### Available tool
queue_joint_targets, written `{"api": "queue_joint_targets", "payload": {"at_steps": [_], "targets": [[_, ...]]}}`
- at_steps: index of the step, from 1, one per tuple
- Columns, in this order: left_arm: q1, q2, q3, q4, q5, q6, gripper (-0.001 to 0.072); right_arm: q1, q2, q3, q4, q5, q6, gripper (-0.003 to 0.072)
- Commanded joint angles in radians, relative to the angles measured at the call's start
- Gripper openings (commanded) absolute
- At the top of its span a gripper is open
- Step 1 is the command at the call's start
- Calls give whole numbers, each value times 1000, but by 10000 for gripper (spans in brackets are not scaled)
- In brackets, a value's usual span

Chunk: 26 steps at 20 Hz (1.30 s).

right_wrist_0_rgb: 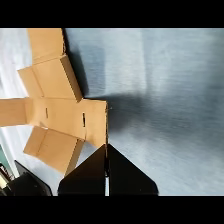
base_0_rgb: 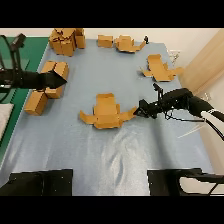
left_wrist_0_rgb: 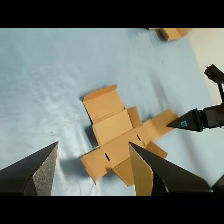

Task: Fold the box.

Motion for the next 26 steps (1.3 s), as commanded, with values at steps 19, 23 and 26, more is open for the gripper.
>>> {"api": "queue_joint_targets", "payload": {"at_steps": [19, 23, 26], "targets": [[-235, -600, 107, -303, 39, 186, 682, -32, 190, -28, -324, -138, 202, 490], [-260, -811, 315, -311, -90, 177, 683, -74, 262, -28, -359, -159, 231, 489], [-260, -911, 418, -311, -169, 122, 682, -85, 292, -28, -371, -170, 236, 489]]}}
